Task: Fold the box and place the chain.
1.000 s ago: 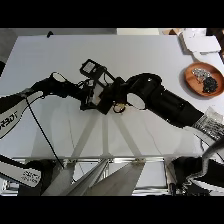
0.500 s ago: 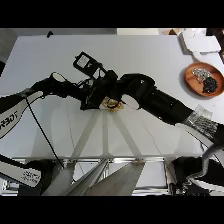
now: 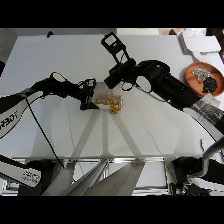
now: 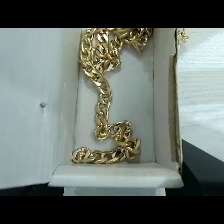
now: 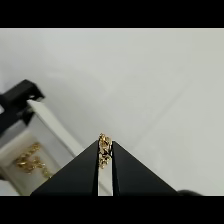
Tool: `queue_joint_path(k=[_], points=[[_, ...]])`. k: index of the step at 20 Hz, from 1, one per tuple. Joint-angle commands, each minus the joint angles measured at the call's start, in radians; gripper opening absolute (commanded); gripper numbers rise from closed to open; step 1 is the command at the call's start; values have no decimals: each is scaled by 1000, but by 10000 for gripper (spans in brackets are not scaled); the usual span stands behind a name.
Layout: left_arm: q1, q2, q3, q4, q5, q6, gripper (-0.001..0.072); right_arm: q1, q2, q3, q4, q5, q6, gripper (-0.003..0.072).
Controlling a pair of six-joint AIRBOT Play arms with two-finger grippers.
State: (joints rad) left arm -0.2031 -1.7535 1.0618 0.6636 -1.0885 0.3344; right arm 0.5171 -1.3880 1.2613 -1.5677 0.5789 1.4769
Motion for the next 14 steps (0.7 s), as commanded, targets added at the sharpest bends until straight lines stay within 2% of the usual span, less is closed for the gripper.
queue_joint_path(k=[1,5,7,14], points=[[0,0,-1,-1,-4,-2,316,1,0,0,5,11,7,9],[1,0,-1,-1,-7,-2,316,1,0,1,5,64,7,31],[0,0,-1,-1,-7,-2,316,1,0,1,4,110,-9,251],[0,0,-1,-1,-7,-2,316,1,100,1,-8,229,-105,280]])
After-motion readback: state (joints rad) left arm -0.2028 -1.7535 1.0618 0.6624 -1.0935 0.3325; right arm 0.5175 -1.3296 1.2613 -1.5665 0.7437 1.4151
